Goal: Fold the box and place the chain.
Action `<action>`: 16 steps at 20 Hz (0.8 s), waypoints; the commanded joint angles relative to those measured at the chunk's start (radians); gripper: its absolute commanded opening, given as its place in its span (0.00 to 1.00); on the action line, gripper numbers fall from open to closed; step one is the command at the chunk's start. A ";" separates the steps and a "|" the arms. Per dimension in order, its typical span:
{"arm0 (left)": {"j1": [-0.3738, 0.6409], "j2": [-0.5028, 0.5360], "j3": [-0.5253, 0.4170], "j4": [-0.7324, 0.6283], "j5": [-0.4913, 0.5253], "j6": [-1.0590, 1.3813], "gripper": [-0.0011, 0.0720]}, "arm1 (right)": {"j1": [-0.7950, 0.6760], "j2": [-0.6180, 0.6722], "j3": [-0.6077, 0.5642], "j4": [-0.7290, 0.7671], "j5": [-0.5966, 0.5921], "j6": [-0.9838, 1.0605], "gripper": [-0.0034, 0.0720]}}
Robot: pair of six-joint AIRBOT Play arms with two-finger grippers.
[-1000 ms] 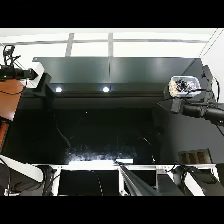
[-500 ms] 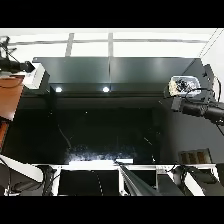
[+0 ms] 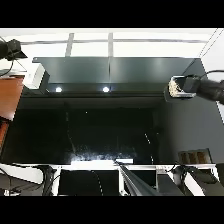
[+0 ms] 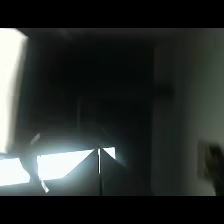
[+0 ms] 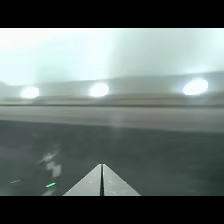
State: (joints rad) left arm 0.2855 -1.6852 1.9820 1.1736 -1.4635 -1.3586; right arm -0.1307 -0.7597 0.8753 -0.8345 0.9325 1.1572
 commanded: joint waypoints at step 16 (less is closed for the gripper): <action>-0.385 0.978 -1.325 0.153 0.724 -0.142 0.06 | 0.002 0.040 -0.194 -0.456 0.002 0.328 0.08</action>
State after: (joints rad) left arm -0.1135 -0.7506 0.7235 1.3434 -0.7624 -1.4925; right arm -0.1295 -0.7208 0.6964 -1.2953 0.9417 1.4811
